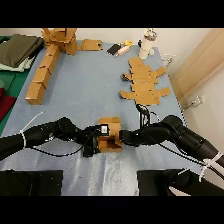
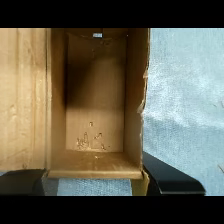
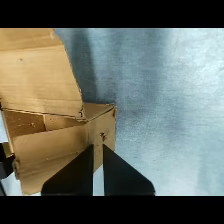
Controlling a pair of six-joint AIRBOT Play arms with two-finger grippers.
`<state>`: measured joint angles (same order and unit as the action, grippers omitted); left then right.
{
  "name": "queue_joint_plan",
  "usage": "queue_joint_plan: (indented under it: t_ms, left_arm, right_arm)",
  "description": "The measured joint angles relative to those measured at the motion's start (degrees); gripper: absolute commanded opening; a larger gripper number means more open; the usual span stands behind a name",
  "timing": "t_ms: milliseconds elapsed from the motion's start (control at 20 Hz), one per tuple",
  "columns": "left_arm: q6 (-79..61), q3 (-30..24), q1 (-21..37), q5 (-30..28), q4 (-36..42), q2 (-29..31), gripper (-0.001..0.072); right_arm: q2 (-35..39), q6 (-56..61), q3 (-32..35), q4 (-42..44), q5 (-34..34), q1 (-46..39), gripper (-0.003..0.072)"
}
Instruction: Fold the box.
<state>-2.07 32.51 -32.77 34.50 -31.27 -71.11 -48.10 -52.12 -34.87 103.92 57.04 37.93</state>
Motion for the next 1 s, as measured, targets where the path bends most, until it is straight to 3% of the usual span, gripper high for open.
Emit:
queue_joint_plan:
  t_ms: [750,800,850,1000]
  left_arm:
    - [0.0,0.0,0.0,0.0,0.0,0.0,0.0402]
    - [0.0,0.0,0.0,0.0,0.0,0.0,0.0402]
    - [0.0,0.0,0.0,0.0,0.0,0.0,0.0402]
    - [0.0,0.0,0.0,0.0,0.0,0.0,0.0402]
  right_arm:
    - [1.4,0.1,-1.1,-2.7,7.1,0.0,0.0107]
    - [1.8,0.1,-1.2,-2.4,7.2,0.0,0.0282]
    - [2.2,0.1,-1.3,-2.3,7.2,0.0,0.0359]
    - [2.8,0.0,-1.4,-1.5,7.3,0.0,0.036]
